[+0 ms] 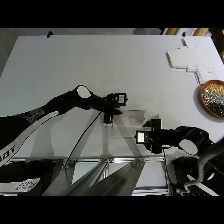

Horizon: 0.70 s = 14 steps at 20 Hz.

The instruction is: Fold the box and place the chain.

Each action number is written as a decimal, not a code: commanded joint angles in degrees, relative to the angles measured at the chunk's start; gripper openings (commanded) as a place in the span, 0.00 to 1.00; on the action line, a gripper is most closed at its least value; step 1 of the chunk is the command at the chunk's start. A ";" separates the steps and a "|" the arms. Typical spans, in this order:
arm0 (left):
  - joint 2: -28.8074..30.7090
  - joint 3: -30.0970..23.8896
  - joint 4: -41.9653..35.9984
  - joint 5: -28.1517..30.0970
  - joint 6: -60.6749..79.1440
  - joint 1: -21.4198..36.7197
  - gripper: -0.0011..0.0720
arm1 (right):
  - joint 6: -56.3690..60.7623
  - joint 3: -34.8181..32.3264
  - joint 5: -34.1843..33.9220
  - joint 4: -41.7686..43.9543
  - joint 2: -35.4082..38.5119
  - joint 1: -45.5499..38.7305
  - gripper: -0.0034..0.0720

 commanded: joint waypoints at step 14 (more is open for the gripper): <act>0.00 -0.02 0.00 0.00 0.00 0.00 0.03 | -13.49 3.41 -7.80 8.28 -4.42 -12.68 0.95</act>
